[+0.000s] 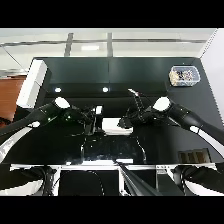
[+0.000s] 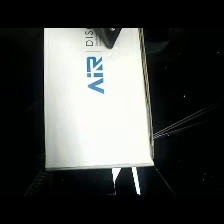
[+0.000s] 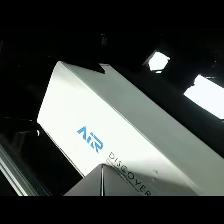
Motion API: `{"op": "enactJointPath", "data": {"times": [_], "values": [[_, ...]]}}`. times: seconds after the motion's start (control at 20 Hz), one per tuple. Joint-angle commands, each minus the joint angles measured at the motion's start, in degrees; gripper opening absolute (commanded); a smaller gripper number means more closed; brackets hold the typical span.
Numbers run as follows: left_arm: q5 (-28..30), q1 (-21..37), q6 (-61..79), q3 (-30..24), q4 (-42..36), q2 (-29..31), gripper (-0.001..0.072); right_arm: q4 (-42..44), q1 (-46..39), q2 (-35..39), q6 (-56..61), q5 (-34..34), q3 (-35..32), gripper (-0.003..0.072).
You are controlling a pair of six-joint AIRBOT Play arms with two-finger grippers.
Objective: Fold the box and place the chain.
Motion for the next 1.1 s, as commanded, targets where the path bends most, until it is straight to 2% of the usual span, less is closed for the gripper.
{"op": "enactJointPath", "data": {"times": [0.0,0.05,0.15,0.2,0.25,0.35,0.5,0.55,0.65,0.8,0.9,1.05], "values": [[0.0,0.0,0.0,0.0,0.0,0.0,0.0486,0.3,-1.9,1.6,-0.1,6.8,2.4,0.0013],[0.0,0.0,0.0,0.0,0.0,0.0,0.0489,0.3,-3.4,3.2,0.0,8.6,3.3,0.0013],[0.1,0.0,-3.4,0.0,-0.1,0.4,0.0553,0.2,-7.2,8.4,0.2,9.9,4.1,0.0012],[0.1,0.1,-5.7,0.3,0.2,1.1,0.0598,-1.2,-9.5,11.6,0.5,10.2,4.1,0.0012],[-0.1,0.1,-7.6,0.6,0.9,2.1,0.0703,-4.1,-11.7,14.6,2.1,10.5,4.1,0.0012],[-0.5,0.0,-10.7,1.4,4.1,4.9,0.0716,-17.4,-16.4,20.0,9.7,12.2,4.0,0.0013],[-1.4,0.0,-15.0,1.6,6.3,11.0,0.0716,-41.9,-22.8,24.3,22.6,19.6,3.5,0.0013],[-1.8,-0.1,-16.0,1.7,5.6,12.9,0.0716,-45.9,-24.5,24.6,24.7,21.4,2.9,0.0013],[-1.5,-1.4,-18.8,3.0,4.4,14.6,0.0715,-47.7,-27.1,24.7,27.6,22.2,0.9,0.0013],[2.2,-7.2,-23.2,7.0,4.5,11.4,0.0713,-46.5,-27.4,24.7,30.5,19.5,-1.6,0.0013],[2.4,-10.5,-26.4,11.8,4.7,5.7,0.0713,-44.6,-27.4,24.7,30.5,18.1,-2.6,0.0013],[2.6,-13.1,-35.2,18.9,9.2,-2.9,0.0713,-44.5,-27.4,24.7,30.5,19.0,-2.6,0.0013]]}}
